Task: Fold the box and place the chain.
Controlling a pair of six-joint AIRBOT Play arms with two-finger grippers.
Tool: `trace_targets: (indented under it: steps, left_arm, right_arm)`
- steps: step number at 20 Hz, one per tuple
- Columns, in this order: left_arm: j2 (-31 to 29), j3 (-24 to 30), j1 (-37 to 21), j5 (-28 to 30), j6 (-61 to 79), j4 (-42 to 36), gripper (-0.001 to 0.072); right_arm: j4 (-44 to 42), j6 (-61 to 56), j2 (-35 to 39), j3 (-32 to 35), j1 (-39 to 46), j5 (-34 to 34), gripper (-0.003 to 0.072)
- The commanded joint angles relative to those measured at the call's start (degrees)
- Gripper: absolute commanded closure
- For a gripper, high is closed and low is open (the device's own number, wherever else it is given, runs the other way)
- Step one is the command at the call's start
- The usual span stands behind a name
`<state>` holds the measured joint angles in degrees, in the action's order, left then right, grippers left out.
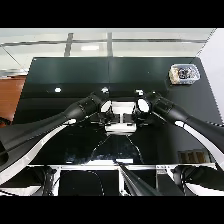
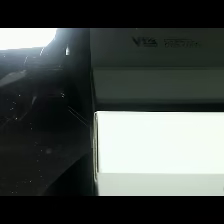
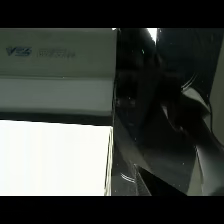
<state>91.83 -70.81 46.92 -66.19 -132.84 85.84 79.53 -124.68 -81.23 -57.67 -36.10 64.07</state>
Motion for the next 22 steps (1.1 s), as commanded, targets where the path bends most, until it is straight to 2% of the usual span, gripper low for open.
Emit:
trace_targets:
  steps: [1,3,5,8,10,12,14,15,16,18,20,22]
  left_arm:
    - [0.0,0.0,0.0,0.0,0.0,0.0,0.0683]
    - [0.0,0.0,0.0,-0.3,0.0,0.0,0.0684]
    - [0.0,0.0,0.0,-0.3,0.0,0.0,0.0683]
    - [0.0,0.0,0.0,-0.3,0.0,0.0,0.0683]
    - [0.0,0.0,0.0,-0.3,0.0,0.0,0.0684]
    - [0.0,0.0,0.0,-0.3,0.0,0.0,0.0683]
    - [0.0,0.0,0.0,-0.3,0.0,0.0,0.0683]
    - [0.0,0.0,0.0,-0.3,0.0,0.0,0.0683]
    - [0.0,0.0,0.0,-0.3,0.0,0.0,0.0683]
    - [0.0,0.0,0.0,-0.3,0.0,0.0,0.0683]
    - [0.0,0.0,0.0,-0.3,0.0,0.0,0.0683]
    - [0.0,0.0,0.0,-0.3,0.0,0.0,0.0683]
  right_arm:
    - [0.2,6.0,1.1,-0.8,0.0,0.7,0.024]
    - [1.6,10.3,4.4,-1.4,0.0,2.1,0.024]
    - [6.6,12.3,10.2,-3.2,0.4,4.7,0.024]
    - [21.8,13.2,19.5,-6.4,3.1,7.3,0.024]
    - [30.1,13.3,24.3,-6.7,6.8,5.6,0.024]
    - [37.8,13.3,25.8,-6.7,11.7,2.6,0.024]
    - [38.8,13.4,25.2,-5.2,18.7,-5.7,0.0235]
    - [37.7,13.4,24.1,-4.0,22.7,-10.6,0.0023]
    - [35.3,14.3,21.9,-3.7,26.8,-13.6,-0.001]
    - [28.0,16.9,16.4,-3.9,32.4,-18.3,-0.0009]
    - [24.3,20.5,10.4,-5.9,34.9,-20.6,-0.0009]
    - [23.3,20.1,3.2,-11.8,36.5,-18.7,-0.001]
